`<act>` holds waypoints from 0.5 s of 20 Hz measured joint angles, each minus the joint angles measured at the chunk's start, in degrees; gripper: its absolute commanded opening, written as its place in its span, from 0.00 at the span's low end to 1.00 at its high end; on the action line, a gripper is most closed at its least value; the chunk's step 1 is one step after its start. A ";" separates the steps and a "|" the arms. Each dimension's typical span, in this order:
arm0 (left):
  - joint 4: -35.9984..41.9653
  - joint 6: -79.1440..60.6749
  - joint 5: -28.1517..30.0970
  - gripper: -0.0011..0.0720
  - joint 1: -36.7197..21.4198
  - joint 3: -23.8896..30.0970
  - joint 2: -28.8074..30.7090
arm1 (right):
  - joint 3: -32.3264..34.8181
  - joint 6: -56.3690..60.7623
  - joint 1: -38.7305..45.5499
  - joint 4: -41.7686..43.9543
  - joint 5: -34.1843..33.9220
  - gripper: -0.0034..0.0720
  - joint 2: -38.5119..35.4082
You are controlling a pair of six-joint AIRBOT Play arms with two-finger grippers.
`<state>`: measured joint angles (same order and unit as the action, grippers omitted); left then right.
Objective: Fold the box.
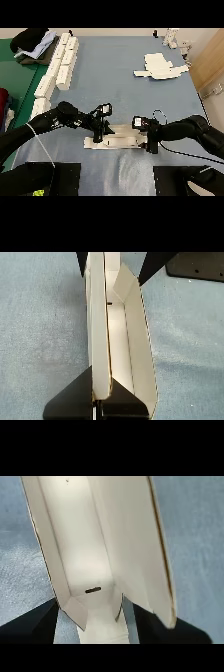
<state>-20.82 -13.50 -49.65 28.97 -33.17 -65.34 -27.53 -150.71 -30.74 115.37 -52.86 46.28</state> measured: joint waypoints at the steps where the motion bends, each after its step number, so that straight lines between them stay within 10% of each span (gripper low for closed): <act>1: 0.00 0.00 0.00 0.04 0.00 0.00 0.00 | 0.00 -4.98 1.81 3.26 -0.46 0.99 1.27; 10: 0.00 0.00 0.00 0.04 0.00 0.00 0.00 | 0.00 -19.65 6.56 11.54 -2.27 0.99 7.21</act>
